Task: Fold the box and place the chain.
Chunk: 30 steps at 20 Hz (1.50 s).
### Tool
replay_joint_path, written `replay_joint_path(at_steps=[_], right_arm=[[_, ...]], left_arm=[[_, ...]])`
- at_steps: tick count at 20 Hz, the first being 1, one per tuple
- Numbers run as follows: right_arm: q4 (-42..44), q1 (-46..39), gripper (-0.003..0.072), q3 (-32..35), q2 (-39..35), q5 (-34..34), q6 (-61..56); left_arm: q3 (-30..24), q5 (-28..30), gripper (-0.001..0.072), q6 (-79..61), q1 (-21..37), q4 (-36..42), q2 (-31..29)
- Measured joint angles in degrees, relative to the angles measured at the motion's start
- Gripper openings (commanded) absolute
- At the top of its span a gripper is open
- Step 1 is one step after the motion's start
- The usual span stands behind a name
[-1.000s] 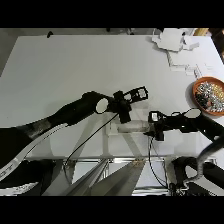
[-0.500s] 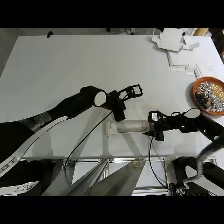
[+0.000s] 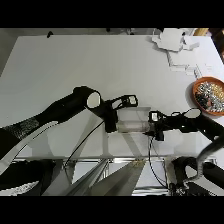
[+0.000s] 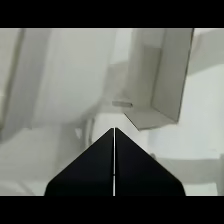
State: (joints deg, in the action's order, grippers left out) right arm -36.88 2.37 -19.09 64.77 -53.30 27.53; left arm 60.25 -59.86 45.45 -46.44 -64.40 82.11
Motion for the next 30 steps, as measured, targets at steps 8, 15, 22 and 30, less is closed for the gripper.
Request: replay_joint_path(at_steps=[8, 15, 22, 30], right_arm=[[0.0, 0.0, 0.0435, 0.0, 0.0, 0.0, 0.0], [0.0, 0.0, 0.0435, 0.0, 0.0, 0.0, 0.0], [-0.1, 0.0, 0.0435, 0.0, 0.0, -0.1, 0.0], [0.0, 0.0, 0.0435, 0.0, 0.0, 0.1, -0.1]], left_arm=[[-5.8, -1.8, 0.013, -2.4, 1.7, 0.0, -0.3], [-9.2, 5.5, 0.0297, -17.0, 3.1, 3.2, -0.3], [-9.6, 11.7, 0.0288, -29.3, 3.3, 7.1, -0.2], [-10.1, 13.1, 0.0268, -32.2, 2.8, 10.4, 0.0]])
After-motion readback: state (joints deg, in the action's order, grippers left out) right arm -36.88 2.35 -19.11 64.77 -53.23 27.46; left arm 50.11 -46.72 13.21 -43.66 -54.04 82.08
